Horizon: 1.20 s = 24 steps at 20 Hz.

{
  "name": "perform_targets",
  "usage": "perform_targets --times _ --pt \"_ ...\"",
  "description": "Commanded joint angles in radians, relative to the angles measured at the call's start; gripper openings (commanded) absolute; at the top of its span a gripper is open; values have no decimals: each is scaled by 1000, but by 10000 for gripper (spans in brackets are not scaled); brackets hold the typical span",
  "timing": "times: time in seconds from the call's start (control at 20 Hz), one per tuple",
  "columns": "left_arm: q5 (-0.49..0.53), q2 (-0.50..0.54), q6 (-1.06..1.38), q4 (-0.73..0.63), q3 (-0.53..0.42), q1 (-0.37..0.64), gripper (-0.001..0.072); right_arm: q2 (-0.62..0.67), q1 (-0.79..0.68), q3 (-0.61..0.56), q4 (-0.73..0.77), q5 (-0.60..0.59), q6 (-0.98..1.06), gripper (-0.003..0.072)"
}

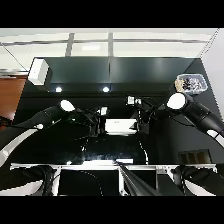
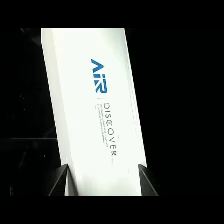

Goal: Fold the box and place the chain.

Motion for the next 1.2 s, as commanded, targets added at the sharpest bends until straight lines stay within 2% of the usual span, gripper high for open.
perform_targets --times 0.0,0.1,0.2,0.25,1.15 --pt "-1 -1 1 0 1 -1 501 0 1 1 31 2 5 479" --pt "-1 -1 1 0 1 -1 501 0 1 1 33 5 11 478" --pt "-1 -1 1 0 1 -1 501 0 1 1 32 6 21 348" --pt "-1 -1 1 0 1 -1 501 0 1 1 33 5 21 307" --pt "-1 -1 1 0 1 -1 501 -8 2 -4 24 -8 43 303"
